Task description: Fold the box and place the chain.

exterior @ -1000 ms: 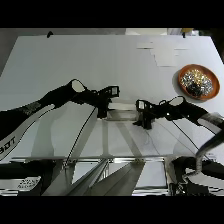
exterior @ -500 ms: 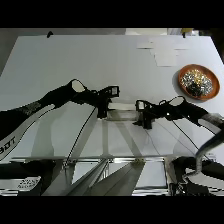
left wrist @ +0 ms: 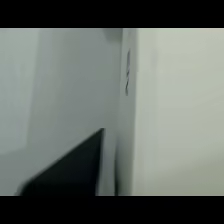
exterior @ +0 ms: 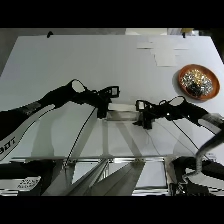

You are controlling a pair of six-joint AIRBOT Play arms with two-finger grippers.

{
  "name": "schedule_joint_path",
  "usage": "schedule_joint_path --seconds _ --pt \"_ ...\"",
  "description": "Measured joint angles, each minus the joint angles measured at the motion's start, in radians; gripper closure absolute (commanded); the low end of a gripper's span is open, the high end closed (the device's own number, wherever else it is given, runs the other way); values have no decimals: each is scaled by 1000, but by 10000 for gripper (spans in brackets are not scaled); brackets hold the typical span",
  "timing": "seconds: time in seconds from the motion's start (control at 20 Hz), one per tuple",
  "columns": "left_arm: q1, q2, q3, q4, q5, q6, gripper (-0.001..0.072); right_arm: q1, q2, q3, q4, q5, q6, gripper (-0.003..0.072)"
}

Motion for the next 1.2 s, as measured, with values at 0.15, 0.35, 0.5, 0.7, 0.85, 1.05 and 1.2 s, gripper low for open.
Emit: schedule_joint_path --seconds 0.15,0.35,0.5,0.7,0.85,1.05,1.2 --pt "0 29 0 -5 -32 -41 28 0 0 0 0 1 0 389" --pt "13 95 0 83 -99 -180 160 0 0 0 0 1 0 389" --pt "24 169 0 248 -158 -348 373 0 0 0 0 0 0 389" --pt "27 288 0 436 -228 -515 705 0 0 0 0 0 0 389" --pt "-13 355 0 454 -283 -531 705 0 0 0 0 0 0 389" --pt "-139 354 0 449 -278 -531 705 0 0 0 0 0 1 389" --pt "-192 296 0 428 -139 -546 705 0 0 0 0 0 1 389"
